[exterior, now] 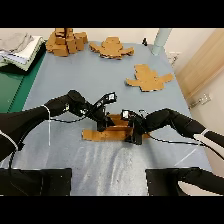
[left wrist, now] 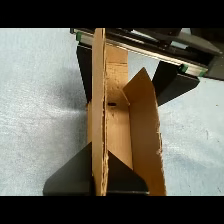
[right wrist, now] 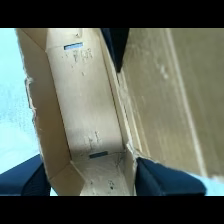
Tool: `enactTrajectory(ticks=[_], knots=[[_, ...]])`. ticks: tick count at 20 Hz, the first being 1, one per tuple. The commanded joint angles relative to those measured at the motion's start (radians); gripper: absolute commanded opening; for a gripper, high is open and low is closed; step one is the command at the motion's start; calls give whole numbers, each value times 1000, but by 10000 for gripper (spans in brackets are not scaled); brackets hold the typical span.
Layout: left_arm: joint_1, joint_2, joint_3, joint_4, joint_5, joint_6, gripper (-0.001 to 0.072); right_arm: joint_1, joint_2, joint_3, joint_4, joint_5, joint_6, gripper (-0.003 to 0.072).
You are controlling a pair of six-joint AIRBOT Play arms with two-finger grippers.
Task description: Fold the box.
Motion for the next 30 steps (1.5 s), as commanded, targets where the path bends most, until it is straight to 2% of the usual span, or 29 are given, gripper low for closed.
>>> enactTrajectory(ticks=[1,10,11,13,14,15,16,18,20,30], knots=[[-1,-1,0,0,0,0,15,3,-20,0,1,19,-13,719],[-1,-1,0,0,0,0,15,3,-43,0,0,15,-83,697],[-1,-1,0,0,0,0,15,3,-49,0,0,14,-82,643],[-1,-1,0,0,0,0,15,3,-51,0,0,11,-82,636],[-1,-1,0,0,0,0,15,3,-50,1,0,9,-82,606],[-1,-1,0,0,0,0,15,3,-50,3,0,-3,-82,525],[-1,-1,0,0,0,0,15,3,-50,4,0,-6,-82,495],[-1,-1,0,0,0,0,15,3,-50,11,0,-23,-82,498],[-1,-1,0,0,0,0,16,3,-49,26,-1,-48,-82,579],[-1,-1,0,0,0,0,15,0,-23,50,-23,-66,-82,584]])
